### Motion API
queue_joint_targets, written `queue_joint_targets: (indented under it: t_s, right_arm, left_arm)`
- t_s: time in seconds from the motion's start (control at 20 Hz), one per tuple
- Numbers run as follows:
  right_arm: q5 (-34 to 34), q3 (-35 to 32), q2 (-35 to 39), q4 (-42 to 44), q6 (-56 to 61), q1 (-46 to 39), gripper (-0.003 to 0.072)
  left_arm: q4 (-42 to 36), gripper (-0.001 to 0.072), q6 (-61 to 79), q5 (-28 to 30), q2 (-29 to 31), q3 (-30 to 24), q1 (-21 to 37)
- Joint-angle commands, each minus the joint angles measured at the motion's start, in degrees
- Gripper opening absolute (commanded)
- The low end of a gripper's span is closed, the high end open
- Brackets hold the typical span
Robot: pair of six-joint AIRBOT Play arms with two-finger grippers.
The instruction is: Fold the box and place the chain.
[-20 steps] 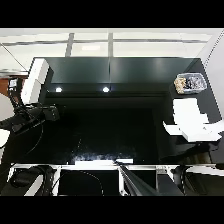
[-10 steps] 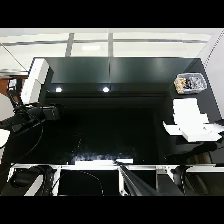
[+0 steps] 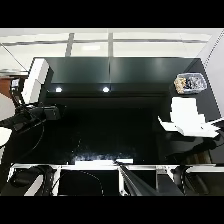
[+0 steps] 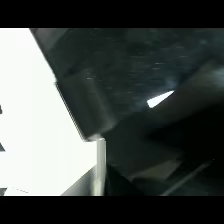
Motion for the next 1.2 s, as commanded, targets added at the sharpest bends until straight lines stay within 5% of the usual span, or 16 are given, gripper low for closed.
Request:
queue_joint_targets:
  t_s: [0.0, 0.35, 0.6, 0.85, 1.15]
  right_arm:
    - [1.75, -0.04, 1.44, 3.91, -2.21, 0.92, 0.0041]
    - [-3.34, -11.41, 13.07, 9.09, -5.09, 11.67, 0.0041]
    - [-7.3, -17.49, 21.35, 12.04, -0.46, 23.63, 0.0041]
    - [-24.09, -31.15, 37.62, 24.17, 0.11, 40.48, 0.0041]
    - [-47.76, -49.51, 52.54, 32.98, -0.13, 65.64, 0.0041]
  left_arm:
    - [-0.02, 0.0711, 0.0, 0.0, -0.79, -0.02, 0.0]
    - [-0.22, 0.0711, 1.68, 2.56, -0.76, 0.0, -0.98]
    - [0.2, 0.0711, 5.42, 3.02, -1.11, -0.02, -7.28]
    - [-3.13, 0.0711, 5.25, 6.16, -5.31, 0.0, -15.39]
    - [-18.36, 0.0711, 5.22, 10.05, -16.28, 0.02, -16.28]
